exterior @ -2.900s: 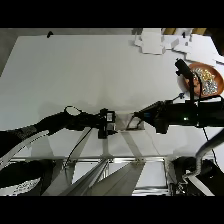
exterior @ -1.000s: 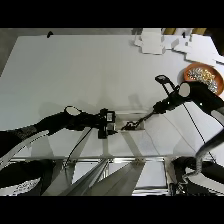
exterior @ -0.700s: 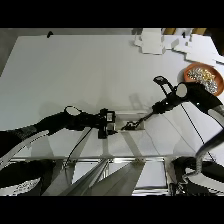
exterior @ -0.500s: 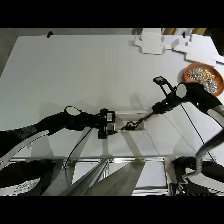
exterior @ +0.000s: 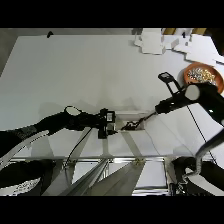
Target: Fold the box and place the chain.
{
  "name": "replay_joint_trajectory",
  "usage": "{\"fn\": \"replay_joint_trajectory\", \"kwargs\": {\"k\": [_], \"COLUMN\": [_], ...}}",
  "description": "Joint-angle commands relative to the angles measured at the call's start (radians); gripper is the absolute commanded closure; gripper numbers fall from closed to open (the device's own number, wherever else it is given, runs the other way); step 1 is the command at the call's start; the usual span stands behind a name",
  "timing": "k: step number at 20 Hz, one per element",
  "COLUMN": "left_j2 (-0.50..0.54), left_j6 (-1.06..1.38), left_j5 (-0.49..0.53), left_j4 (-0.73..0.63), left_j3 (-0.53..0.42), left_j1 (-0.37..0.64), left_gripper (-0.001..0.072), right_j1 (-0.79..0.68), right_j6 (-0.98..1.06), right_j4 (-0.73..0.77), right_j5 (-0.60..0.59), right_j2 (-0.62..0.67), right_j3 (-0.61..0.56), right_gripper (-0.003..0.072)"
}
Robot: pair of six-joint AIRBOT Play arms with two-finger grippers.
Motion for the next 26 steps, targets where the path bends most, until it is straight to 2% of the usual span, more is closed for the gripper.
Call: {"fn": "replay_joint_trajectory", "kwargs": {"k": [1,7,11,14,17,21,26], "left_j2": [0.0,0.0,0.0,0.0,0.0,0.0,0.0], "left_j6": [0.0,0.0,0.0,0.0,0.0,0.0,0.0], "left_j5": [0.0,0.0,0.0,0.0,0.0,0.0,0.0], "left_j4": [0.0,0.0,0.0,0.0,0.0,0.0,0.0], "left_j3": [0.0,0.0,0.0,0.0,0.0,0.0,0.0], "left_j1": [0.0,0.0,0.0,0.0,0.0,0.0,0.0], "left_gripper": [0.0502,0.0502,0.0502,0.0502,0.0502,0.0502,0.0502], "right_j1": [0.001,0.0,0.0,0.0,0.007,0.118,0.303], "right_j6": [-0.003,-0.072,-0.131,-0.211,-0.273,-0.3,-0.284], "right_j4": [0.076,0.247,0.486,0.706,0.808,0.804,0.677], "right_j5": [0.111,0.23,0.235,0.208,0.145,0.086,0.01], "right_j2": [0.172,0.473,0.576,0.575,0.557,0.505,0.358], "right_j3": [0.0,0.0,0.0,0.0,0.0,0.0,-0.001], "right_gripper": [0.0676,0.0676,0.0676,0.0677,0.0677,0.0676,0.0676]}}
